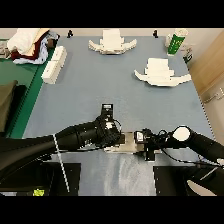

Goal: Fold the box.

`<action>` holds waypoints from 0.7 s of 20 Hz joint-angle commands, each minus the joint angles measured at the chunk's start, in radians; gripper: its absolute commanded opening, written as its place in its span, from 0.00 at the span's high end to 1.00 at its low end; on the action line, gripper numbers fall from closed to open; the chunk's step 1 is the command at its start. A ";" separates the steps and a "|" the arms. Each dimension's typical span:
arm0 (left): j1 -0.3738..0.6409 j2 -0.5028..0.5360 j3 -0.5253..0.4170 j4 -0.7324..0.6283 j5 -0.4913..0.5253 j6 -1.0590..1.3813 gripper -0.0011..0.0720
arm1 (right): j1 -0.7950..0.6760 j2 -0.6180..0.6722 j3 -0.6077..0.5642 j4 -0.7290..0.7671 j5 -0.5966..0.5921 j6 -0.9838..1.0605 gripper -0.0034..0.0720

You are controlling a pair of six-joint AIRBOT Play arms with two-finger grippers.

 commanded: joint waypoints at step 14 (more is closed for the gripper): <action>-0.011 -0.106 0.013 0.004 -0.006 -0.015 0.44 | 0.001 0.001 0.000 0.001 0.001 0.001 0.29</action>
